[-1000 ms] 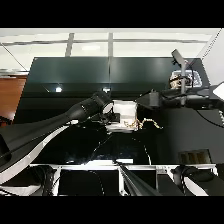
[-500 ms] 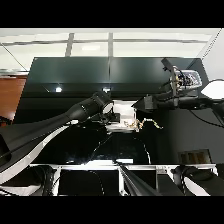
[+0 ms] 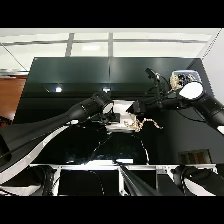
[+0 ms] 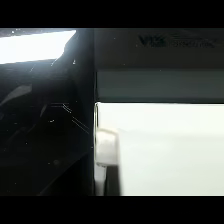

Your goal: Fold the box and place the chain.

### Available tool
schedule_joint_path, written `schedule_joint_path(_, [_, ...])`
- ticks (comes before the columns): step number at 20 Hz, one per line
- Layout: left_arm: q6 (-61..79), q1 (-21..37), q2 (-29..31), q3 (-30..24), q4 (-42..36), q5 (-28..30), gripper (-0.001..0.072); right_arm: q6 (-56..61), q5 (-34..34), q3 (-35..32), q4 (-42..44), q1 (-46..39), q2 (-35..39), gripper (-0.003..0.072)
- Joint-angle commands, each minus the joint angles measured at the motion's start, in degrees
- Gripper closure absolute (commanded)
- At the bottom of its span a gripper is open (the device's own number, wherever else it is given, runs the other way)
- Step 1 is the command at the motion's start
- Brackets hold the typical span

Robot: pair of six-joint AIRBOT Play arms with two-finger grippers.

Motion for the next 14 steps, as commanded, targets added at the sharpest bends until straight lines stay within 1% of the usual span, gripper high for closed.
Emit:
schedule_joint_path(1, [0.0, 0.0, 0.0, 0.0, 0.0, 0.0, 0.0677, 0.0, -0.5, 0.0, -1.3, 0.3, -0.9, 0.0661])
schedule_joint_path(2, [0.0, 0.0, 0.0, 0.0, 0.0, 0.0, 0.0677, 0.2, -0.5, 0.0, -1.3, 0.3, -0.9, 0.066])
schedule_joint_path(3, [0.0, 0.0, 0.0, 0.0, 0.0, 0.0, 0.0677, 0.4, -0.4, 0.0, -1.3, 0.3, -0.9, 0.062])
schedule_joint_path(4, [0.0, 0.0, 0.0, 0.0, 0.0, 0.0, 0.0677, 0.4, -0.4, 0.0, -1.4, 0.0, -0.9, 0.0397])
schedule_joint_path(5, [0.0, 0.0, 0.0, 0.0, 0.0, 0.0, 0.0677, 0.4, 0.0, 0.0, -1.7, -0.8, -0.9, 0.0352])
schedule_joint_path(7, [0.0, 0.0, 0.0, 0.0, 0.0, 0.0, 0.0677, 0.4, 1.7, 0.0, -3.3, -4.5, -0.4, 0.0352])
schedule_joint_path(8, [0.0, 0.0, 0.0, 0.0, 0.0, 0.0, 0.0677, 0.4, 2.9, 0.0, -4.9, -7.7, 0.2, 0.0353])
schedule_joint_path(9, [0.0, 0.0, 0.0, 0.0, 0.0, 0.0, 0.0677, 0.4, 4.0, 0.0, -7.1, -11.3, 0.9, 0.0353])
schedule_joint_path(11, [0.0, 0.0, 0.0, 0.0, 0.0, 0.0, 0.0677, 1.1, 3.8, 0.0, -12.9, -18.6, 1.6, 0.0353])
schedule_joint_path(12, [0.0, 0.0, 0.0, 0.0, 0.0, 0.0, 0.0677, 2.3, 2.0, 0.0, -16.5, -22.1, 1.5, 0.0353])
schedule_joint_path(13, [0.0, 0.0, 0.0, 0.0, 0.0, 0.0, 0.0677, 3.8, -1.3, -0.2, -20.4, -24.9, 1.5, 0.0353])
schedule_joint_path(14, [0.0, 0.0, 0.0, 0.0, 0.0, 0.0, 0.0678, 5.7, -6.1, -0.9, -24.2, -27.2, 1.4, 0.0354])
